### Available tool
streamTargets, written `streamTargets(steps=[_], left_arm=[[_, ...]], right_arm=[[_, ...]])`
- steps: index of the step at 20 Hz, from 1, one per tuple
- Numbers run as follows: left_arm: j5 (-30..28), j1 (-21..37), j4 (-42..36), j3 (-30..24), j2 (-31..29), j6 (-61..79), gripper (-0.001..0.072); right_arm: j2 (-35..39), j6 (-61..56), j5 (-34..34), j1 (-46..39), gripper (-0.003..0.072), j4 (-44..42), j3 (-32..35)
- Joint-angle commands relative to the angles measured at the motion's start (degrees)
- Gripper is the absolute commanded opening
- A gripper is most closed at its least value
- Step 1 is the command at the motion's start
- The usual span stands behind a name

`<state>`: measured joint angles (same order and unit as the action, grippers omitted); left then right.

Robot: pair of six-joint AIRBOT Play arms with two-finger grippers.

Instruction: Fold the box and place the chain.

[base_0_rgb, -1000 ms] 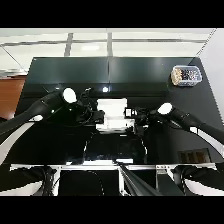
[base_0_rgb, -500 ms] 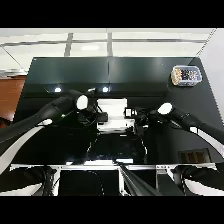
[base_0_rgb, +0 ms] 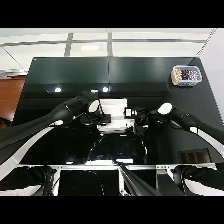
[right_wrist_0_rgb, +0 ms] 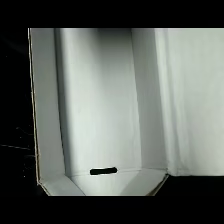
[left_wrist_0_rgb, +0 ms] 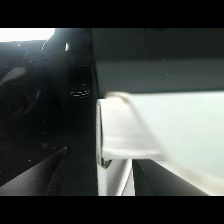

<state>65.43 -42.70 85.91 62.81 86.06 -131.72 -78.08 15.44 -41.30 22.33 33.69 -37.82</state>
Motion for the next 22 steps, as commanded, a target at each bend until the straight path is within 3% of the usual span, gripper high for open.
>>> streamTargets(steps=[1,3,4,6,9,10,11,12,15,17,22], left_arm=[[0.9,-0.3,0.4,0.3,0.2,-3.0,0.0308],[0.6,-0.3,0.3,0.3,0.2,-4.0,0.0263],[0.6,-0.3,-0.1,0.3,0.2,-4.0,0.0152],[0.6,-0.3,-0.3,0.3,0.2,-4.0,0.0025],[0.3,-0.3,-1.2,0.3,0.2,-3.9,0.0026],[0.1,-0.2,-1.4,0.3,0.2,-3.6,0.0074],[0.2,-0.2,-1.4,0.3,0.2,-3.6,0.0336],[0.2,-0.2,-1.4,0.3,0.2,-3.6,0.0523],[0.2,-0.2,-1.2,0.3,0.3,-3.7,0.0506],[0.2,-0.2,-1.2,0.3,0.3,-3.7,0.0344],[0.5,0.0,-1.4,0.3,1.2,-3.7,0.0342]], right_arm=[[0.0,0.0,0.0,0.1,0.0225,0.0,0.0],[0.0,0.0,0.0,0.1,0.0225,0.0,0.0],[0.0,0.0,0.0,0.1,0.0225,0.0,0.0],[0.0,0.0,0.0,0.1,0.0225,0.0,0.0],[0.0,0.0,0.0,0.1,0.0224,0.0,0.0],[0.0,0.0,0.0,0.1,0.0224,0.0,0.0],[0.0,0.0,0.0,0.1,0.0225,0.0,0.0],[0.0,0.0,0.0,0.1,0.0224,0.0,0.0],[0.0,0.0,0.0,0.1,0.0224,0.0,0.0],[0.0,0.0,0.0,0.1,0.0224,0.0,0.0],[0.0,0.0,0.0,0.1,0.0224,0.0,0.0]])
